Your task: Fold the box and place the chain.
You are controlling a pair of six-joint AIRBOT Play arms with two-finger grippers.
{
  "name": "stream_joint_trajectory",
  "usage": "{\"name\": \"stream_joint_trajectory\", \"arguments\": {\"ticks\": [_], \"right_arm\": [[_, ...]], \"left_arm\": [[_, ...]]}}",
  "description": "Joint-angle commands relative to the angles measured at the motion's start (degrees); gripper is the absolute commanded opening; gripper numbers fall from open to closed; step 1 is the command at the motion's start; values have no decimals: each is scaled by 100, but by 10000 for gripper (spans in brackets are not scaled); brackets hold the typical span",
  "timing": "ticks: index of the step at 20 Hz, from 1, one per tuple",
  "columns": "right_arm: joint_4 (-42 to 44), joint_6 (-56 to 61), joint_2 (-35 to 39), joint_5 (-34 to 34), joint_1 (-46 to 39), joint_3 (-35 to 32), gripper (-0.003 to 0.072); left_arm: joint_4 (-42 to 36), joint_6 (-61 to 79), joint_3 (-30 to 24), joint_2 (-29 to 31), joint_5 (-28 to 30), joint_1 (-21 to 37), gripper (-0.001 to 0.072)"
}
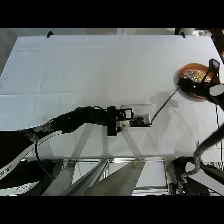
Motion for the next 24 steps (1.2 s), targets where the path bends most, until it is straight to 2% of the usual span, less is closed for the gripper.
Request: {"name": "stream_joint_trajectory", "arguments": {"ticks": [1, 3, 6, 11, 14, 18, 21, 24], "right_arm": [[13, -634, 1274, 1187, 4, 7, 18], [35, -774, 2074, 1762, 4, 7, 18], [260, -914, 3187, 2155, 4, 7, 18], [1421, -1390, 4406, 2712, 4, 7, 18], [2055, -1390, 4778, 2929, 4, 7, 18], [3493, -1646, 4848, 3324, 4, 7, 18], [4317, -1932, 4846, 3324, 4, 7, 18], [4778, -1989, 4846, 3324, 4, 7, 18]], "left_arm": [[0, 0, 4, 2, 2, 4, 255], [0, 0, 4, 2, 2, 4, 255], [0, 0, 4, 2, 2, 4, 255], [0, 0, 4, 2, 2, 4, 255], [0, 0, 4, 2, 2, 4, 255], [0, 0, 4, 2, 0, 4, 255], [0, 0, 4, 2, 2, 4, 255], [0, 0, 4, 2, 2, 7, 255]]}}
